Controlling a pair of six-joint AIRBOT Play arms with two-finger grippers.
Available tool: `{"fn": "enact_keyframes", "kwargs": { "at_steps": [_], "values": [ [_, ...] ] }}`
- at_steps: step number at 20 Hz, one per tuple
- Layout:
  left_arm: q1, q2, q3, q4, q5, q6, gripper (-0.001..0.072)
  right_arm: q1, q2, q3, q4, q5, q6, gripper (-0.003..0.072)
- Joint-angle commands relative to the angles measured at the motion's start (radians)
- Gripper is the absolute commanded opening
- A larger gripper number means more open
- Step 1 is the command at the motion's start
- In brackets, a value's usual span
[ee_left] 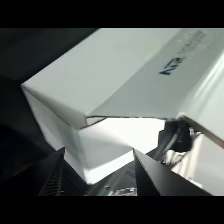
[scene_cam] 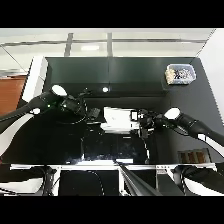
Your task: Fold the box and place the chain.
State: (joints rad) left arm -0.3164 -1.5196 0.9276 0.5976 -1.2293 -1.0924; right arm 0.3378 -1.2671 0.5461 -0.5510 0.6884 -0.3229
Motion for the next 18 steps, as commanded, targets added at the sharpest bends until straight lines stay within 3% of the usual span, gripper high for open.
{"fn": "enact_keyframes", "kwargs": {
  "at_steps": [1, 6, 11, 18],
  "values": [
    [-0.026, 0.0, 0.046, 0.064, 0.022, -0.092, 0.0495, 0.001, 0.0, 0.0, 0.0, 0.0, 0.0, 0.0345],
    [-0.075, 0.0, 0.061, 0.1, 0.055, -0.19, 0.0489, 0.001, 0.0, 0.0, 0.0, 0.0, 0.0, 0.0345],
    [-0.148, 0.0, 0.12, 0.322, 0.082, -0.401, 0.0489, 0.001, 0.0, 0.0, 0.0, 0.0, 0.0, 0.0345],
    [-0.256, 0.0, 0.149, 0.52, 0.186, -0.626, 0.0489, 0.001, 0.0, 0.0, 0.0, 0.0, 0.0, 0.0345]
  ]
}}
